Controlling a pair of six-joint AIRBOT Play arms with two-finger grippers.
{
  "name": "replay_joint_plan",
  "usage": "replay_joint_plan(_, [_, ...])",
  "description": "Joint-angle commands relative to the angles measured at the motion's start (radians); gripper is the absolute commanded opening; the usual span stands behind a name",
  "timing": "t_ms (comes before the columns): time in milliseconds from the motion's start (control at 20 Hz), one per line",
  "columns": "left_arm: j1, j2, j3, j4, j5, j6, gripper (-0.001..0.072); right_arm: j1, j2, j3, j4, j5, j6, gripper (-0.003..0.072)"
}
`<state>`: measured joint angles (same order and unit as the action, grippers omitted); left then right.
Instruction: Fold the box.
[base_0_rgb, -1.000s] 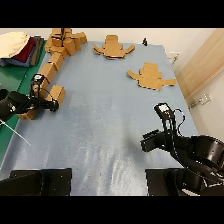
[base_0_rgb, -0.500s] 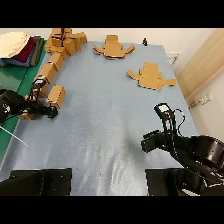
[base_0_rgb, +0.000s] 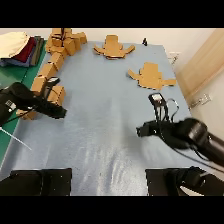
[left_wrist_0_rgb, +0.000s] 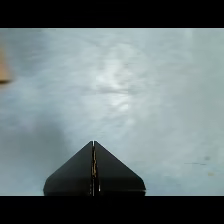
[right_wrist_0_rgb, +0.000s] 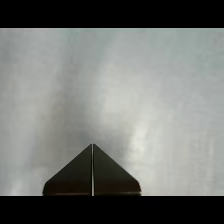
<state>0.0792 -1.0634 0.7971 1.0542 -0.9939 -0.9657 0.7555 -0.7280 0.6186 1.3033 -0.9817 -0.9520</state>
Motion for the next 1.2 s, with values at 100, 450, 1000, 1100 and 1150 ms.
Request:
replay_joint_plan(100, [-0.328,0.012,0.006,-0.006,0.082,-0.227,0.0014,-0.221,-0.348,0.292,0.236,0.033,-0.238,0.0004])
replay_joint_plan(450, [-0.497,0.012,0.006,-0.006,0.179,-0.336,0.0015,-0.266,-0.595,0.499,0.372,0.029,-0.351,0.0005])
replay_joint_plan(1000, [-0.497,0.012,0.006,-0.007,0.181,-0.335,0.0015,-0.266,-0.594,0.498,0.369,0.023,-0.351,0.0006])
replay_joint_plan(1100, [-0.497,0.012,0.006,-0.007,0.181,-0.335,0.0015,-0.266,-0.594,0.498,0.37,0.023,-0.351,0.0005])
replay_joint_plan(1150, [-0.497,0.012,0.006,-0.007,0.181,-0.335,0.0015,-0.266,-0.594,0.498,0.369,0.023,-0.351,0.0005])
